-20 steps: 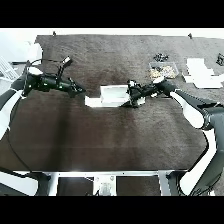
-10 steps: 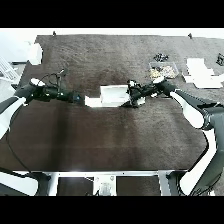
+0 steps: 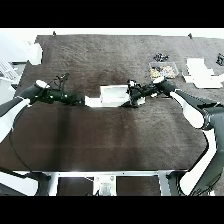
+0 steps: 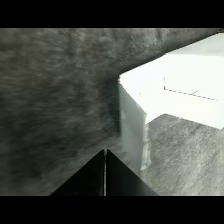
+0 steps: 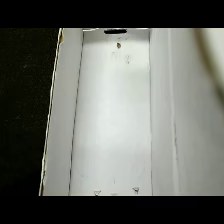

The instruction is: Fold the box and place the chain.

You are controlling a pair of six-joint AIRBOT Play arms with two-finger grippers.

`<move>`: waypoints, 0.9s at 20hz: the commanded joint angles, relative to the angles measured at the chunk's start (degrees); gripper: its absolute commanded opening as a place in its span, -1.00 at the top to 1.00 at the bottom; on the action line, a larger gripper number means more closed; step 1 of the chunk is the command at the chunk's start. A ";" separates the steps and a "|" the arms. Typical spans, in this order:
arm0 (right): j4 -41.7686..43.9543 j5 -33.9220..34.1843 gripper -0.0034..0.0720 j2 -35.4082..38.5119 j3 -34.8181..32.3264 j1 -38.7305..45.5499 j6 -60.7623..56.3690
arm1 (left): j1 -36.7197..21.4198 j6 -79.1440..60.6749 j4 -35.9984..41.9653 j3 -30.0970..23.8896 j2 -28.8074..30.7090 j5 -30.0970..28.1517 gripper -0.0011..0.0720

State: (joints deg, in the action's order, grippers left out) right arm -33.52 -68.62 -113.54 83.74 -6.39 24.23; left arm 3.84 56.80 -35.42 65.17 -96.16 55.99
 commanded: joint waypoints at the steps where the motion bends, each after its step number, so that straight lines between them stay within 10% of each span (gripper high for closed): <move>1: 0.00 -0.02 -0.66 0.02 0.00 0.02 0.00 | 2.60 4.31 -0.35 -0.04 -0.04 -2.21 0.92; 18: 0.00 -0.02 -0.66 0.02 0.00 0.02 0.00 | 3.17 3.08 3.89 -0.59 -3.06 -2.89 0.92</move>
